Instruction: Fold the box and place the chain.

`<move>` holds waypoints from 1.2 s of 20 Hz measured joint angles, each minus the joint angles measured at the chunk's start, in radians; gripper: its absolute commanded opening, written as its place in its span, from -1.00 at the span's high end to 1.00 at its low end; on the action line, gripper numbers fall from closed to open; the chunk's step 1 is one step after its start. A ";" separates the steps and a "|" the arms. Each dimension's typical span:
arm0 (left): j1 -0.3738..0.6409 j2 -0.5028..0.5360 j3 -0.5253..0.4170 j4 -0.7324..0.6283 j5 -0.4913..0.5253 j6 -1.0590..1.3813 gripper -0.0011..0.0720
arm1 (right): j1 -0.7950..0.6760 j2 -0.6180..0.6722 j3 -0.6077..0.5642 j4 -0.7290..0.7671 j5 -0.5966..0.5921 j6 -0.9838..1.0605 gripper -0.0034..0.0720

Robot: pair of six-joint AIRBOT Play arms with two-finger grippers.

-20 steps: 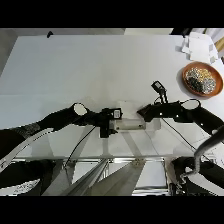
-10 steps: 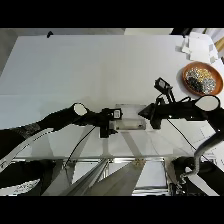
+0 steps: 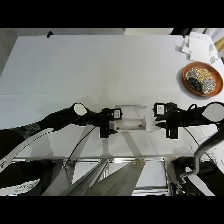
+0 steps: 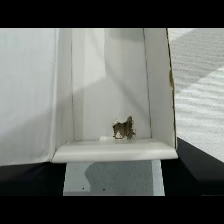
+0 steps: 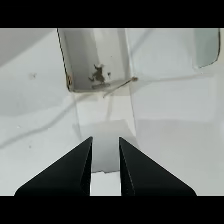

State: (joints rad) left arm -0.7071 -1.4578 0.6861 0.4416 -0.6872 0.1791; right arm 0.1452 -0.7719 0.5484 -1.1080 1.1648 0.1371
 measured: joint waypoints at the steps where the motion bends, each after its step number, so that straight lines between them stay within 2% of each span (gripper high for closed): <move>1: 0.000 0.000 0.000 0.000 0.000 0.000 0.75 | 0.000 0.002 -0.012 -0.007 -0.014 -0.042 0.47; 8: 0.000 0.000 0.000 0.000 -0.001 0.000 0.75 | 0.020 0.004 -0.153 0.041 -0.198 -0.246 0.47; 13: 0.000 0.000 0.000 0.000 -0.001 0.000 0.75 | 0.064 -0.017 -0.188 0.098 -0.313 -0.292 0.47; 24: 0.000 0.000 0.000 0.000 -0.002 0.000 0.75 | 0.077 -0.129 -0.196 0.281 -0.354 -0.405 0.47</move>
State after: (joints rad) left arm -0.7067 -1.4578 0.6861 0.4412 -0.6891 0.1791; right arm 0.2222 -0.9005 0.3523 -0.8268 0.8112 -0.2676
